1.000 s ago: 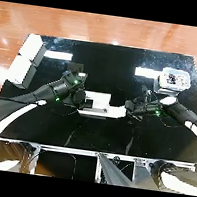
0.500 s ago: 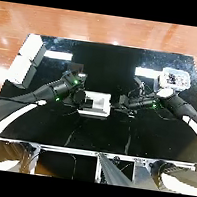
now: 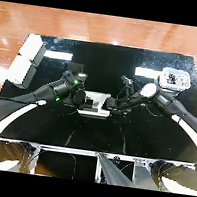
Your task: Fold the box and place the chain.
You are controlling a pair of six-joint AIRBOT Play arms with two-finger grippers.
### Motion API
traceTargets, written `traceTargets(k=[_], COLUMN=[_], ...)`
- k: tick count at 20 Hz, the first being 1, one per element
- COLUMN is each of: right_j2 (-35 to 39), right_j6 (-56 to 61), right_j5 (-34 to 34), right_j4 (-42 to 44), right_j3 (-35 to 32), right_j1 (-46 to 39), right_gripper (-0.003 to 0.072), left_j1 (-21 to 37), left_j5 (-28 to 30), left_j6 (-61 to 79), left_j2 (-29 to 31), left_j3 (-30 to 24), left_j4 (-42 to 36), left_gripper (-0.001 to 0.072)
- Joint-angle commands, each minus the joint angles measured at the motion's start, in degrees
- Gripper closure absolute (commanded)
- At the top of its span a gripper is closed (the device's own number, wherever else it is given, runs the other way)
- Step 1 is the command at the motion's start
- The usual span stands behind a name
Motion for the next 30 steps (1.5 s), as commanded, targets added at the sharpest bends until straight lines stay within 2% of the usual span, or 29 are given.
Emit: traceTargets(k=[1,2,3,7,9,10,11,12,16,30], right_j2=[0.0,0.0,-0.1,-1.4,-2.4,-2.5,-2.6,-2.6,-2.8,-10.9], right_j6=[16.2,20.1,24.1,35.9,37.2,38.0,38.7,38.9,41.4,42.0], right_j5=[-6.5,-7.0,-7.1,-4.2,-2.2,-2.2,-2.3,-2.3,-2.2,6.4], right_j4=[-14.5,-18.1,-22.0,-34.9,-38.1,-38.4,-39.0,-39.2,-41.5,-42.0], right_j3=[3.1,3.9,4.9,8.6,9.8,9.9,9.9,9.9,10.1,16.0], right_j1=[6.9,8.5,10.1,14.6,16.2,16.7,17.0,17.0,16.9,17.0], right_gripper=[0.0026,0.0027,0.0076,0.0084,0.0203,0.0203,0.0296,0.0331,0.0342,0.0371], left_j1=[0.0,0.0,0.0,0.0,0.0,0.0,0.0,0.0,0.0,0.0], left_j5=[-0.1,-0.1,-0.1,-0.1,-0.2,-0.2,-0.3,-0.3,-0.3,-0.3], left_j6=[0.0,0.0,0.0,0.0,0.0,0.0,0.0,0.0,0.0,0.0], left_j2=[0.0,0.0,0.0,0.0,0.0,0.0,0.0,0.0,0.0,0.0], left_j3=[0.0,0.0,0.0,0.0,0.0,0.0,0.0,0.0,0.0,0.0], left_j4=[0.1,0.1,0.2,0.3,0.3,0.3,0.3,0.4,0.7,0.7], left_gripper=[0.069,0.069,0.069,0.069,0.069,0.069,0.069,0.069,0.069,0.069])
